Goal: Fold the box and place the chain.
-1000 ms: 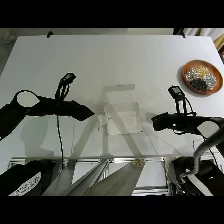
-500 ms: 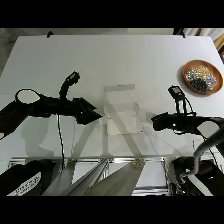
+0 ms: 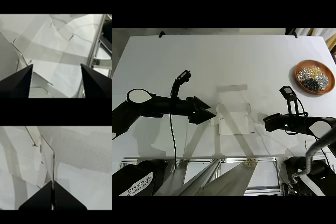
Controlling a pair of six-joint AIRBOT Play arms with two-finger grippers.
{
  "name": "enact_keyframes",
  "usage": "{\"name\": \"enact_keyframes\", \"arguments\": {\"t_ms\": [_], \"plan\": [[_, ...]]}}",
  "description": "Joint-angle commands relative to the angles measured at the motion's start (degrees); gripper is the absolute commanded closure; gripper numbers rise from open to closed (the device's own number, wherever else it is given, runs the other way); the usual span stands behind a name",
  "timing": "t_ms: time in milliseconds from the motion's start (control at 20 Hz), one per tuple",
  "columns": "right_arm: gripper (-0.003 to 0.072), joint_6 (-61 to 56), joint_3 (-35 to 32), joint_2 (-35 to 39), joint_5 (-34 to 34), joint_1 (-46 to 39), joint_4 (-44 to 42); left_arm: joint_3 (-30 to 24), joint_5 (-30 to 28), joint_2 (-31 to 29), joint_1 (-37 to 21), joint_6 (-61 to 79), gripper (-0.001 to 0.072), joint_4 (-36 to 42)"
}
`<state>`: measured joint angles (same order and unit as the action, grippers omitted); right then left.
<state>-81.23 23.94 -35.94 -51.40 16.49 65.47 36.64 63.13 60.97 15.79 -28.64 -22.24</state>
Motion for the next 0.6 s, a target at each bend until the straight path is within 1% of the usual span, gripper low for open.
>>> {"name": "enact_keyframes", "arguments": {"t_ms": [0, 250, 400, 450, 550], "plan": [[0.0669, 0.02, -0.02, 0.04, -0.26, 0.04, -0.02, 0.0, -0.9, 0.02, 0.02, 0.15, 0.0069, 1.22], [0.0669, 0.02, -0.02, 0.04, -0.5, 0.04, -0.15, 0.0, -0.79, 0.02, 0.02, 0.13, 0.0072, 1.22], [0.0669, 0.02, -0.02, 0.04, -0.5, 0.07, -1.68, 0.46, -1.2, 0.09, -0.09, 1.42, 0.0074, 0.68], [0.0669, 0.02, -0.02, 0.04, -0.5, 0.04, -2.32, 2.45, 0.24, 0.94, -0.39, 0.28, 0.0085, -2.27], [0.0669, 0.04, -0.02, 0.04, -0.5, 0.07, -2.86, 8.96, 4.63, 4.9, -0.5, -3.5, 0.0086, -11.15]]}}
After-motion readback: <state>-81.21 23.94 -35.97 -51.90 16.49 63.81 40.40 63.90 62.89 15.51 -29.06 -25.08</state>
